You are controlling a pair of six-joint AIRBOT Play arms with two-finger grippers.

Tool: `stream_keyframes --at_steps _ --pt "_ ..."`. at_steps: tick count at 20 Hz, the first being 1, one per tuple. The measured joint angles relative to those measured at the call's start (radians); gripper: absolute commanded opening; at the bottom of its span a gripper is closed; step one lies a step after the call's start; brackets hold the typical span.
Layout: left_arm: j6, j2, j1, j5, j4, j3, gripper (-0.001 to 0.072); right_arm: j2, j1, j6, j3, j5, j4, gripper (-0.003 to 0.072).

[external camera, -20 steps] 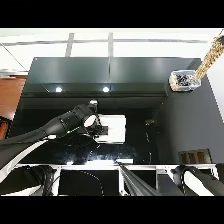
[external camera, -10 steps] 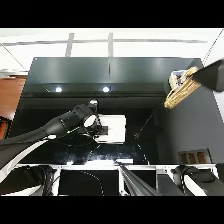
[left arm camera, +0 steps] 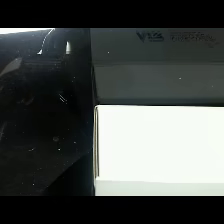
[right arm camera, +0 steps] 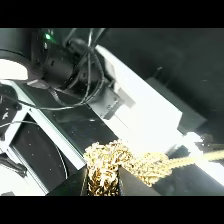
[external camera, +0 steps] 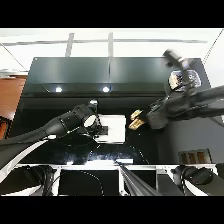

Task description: Fold the box and place the chain.

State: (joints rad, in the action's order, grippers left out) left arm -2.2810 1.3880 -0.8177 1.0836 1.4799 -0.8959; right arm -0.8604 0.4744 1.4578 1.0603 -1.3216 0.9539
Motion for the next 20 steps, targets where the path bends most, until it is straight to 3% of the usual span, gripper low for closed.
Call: stream_keyframes --at_steps 7,20 --pt "0.0 0.0 0.0 0.0 0.0 0.0 0.0032 -0.129 0.099 0.0 -0.085 0.205 -0.019 0.0031" --pt "0.0 0.0 0.0 0.0 0.0 0.0 0.0032 -0.223 0.124 0.001 -0.095 0.243 -0.063 0.0031"
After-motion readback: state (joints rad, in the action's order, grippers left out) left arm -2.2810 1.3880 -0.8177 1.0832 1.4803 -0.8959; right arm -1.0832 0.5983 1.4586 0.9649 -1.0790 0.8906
